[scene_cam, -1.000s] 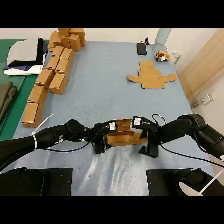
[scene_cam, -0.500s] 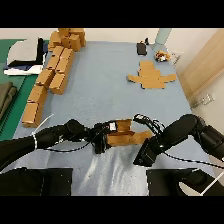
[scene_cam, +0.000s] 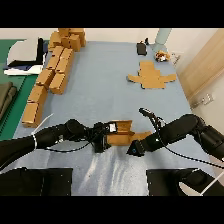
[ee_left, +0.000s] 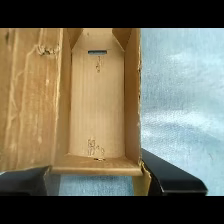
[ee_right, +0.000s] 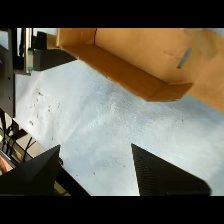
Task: Fold the box.
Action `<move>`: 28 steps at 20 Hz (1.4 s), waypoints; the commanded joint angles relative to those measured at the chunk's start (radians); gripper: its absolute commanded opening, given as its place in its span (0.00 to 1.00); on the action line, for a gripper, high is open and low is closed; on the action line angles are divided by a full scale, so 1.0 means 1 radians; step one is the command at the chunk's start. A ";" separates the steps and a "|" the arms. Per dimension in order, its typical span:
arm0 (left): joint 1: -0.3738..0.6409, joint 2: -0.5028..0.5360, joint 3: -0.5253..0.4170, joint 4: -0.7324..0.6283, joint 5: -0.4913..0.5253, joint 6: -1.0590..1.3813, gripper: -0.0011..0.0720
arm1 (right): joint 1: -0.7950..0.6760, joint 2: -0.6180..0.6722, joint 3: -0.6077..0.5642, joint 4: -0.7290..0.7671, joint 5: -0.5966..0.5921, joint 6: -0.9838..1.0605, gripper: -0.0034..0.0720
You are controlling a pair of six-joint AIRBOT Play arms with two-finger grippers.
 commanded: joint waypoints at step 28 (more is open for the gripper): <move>0.001 -0.008 0.000 0.001 -0.071 -0.025 0.76 | 0.012 -0.327 0.216 -0.007 0.419 -0.017 0.05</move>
